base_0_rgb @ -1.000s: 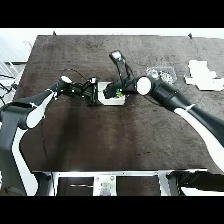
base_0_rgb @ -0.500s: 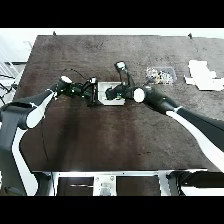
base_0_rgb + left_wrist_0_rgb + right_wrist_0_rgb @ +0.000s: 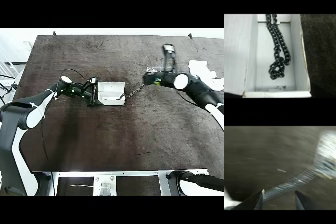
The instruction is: Fold the box and place the chain.
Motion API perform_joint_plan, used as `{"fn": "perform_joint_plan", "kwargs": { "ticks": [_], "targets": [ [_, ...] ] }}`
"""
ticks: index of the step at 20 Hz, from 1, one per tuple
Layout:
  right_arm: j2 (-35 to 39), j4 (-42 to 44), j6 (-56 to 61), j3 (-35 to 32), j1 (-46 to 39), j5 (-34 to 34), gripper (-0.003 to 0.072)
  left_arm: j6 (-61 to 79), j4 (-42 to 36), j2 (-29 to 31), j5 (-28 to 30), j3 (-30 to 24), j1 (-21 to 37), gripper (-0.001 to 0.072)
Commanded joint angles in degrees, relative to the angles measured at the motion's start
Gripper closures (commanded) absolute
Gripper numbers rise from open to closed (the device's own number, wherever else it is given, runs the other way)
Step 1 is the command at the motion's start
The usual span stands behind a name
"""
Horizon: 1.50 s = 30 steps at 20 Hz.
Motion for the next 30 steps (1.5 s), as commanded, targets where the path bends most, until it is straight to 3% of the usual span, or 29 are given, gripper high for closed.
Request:
{"fn": "perform_joint_plan", "kwargs": {
  "ticks": [1, 7, 13, 15, 16, 17, 18, 22, 25, 30],
  "targets": [
    [-2.19, 3.32, 4.74, -3.23, -8.55, -1.60, 0.0145, 0.00, 0.00, 0.00, 0.00, 0.02, 0.02, 0.0292],
    [-17.64, 22.99, -9.68, 5.22, -7.72, -1.99, 0.0145, 0.02, 0.00, 0.00, 0.00, 0.02, 0.02, 0.0292],
    [-27.26, 28.13, -10.91, 15.30, -6.40, -1.95, 0.0178, 0.00, 0.00, 0.00, -0.02, 0.02, 0.02, 0.0292],
    [-29.44, 28.44, -10.91, 17.94, -5.99, -1.95, 0.0296, 0.00, 0.00, 0.00, 0.00, 0.02, 0.02, 0.0292],
    [-30.08, 28.44, -10.91, 18.75, -5.92, -2.05, 0.0384, 0.00, 0.00, 0.00, 0.00, 0.02, 0.02, 0.0292],
    [-30.16, 28.37, -10.93, 18.91, -5.95, -2.45, 0.0518, 0.00, 0.00, 0.00, 0.00, 0.02, 0.02, 0.0291],
    [-30.08, 28.20, -10.93, 19.02, -6.03, -2.43, 0.0673, 0.00, 0.00, 0.00, -0.02, 0.02, 0.02, 0.0292],
    [-26.69, 27.30, -12.13, 18.99, -5.57, 0.94, 0.0672, 0.00, 0.00, 0.00, -0.04, 0.02, 0.02, 0.0292],
    [-18.97, 27.26, -15.43, 18.95, -3.80, 6.10, 0.0672, 0.00, 0.00, 0.00, -0.04, 0.02, 0.02, 0.0292],
    [-3.58, 18.64, -14.71, 18.93, 1.29, 14.21, 0.0673, 0.00, 0.00, 0.00, -0.04, 0.02, 0.02, 0.0292]
  ]
}}
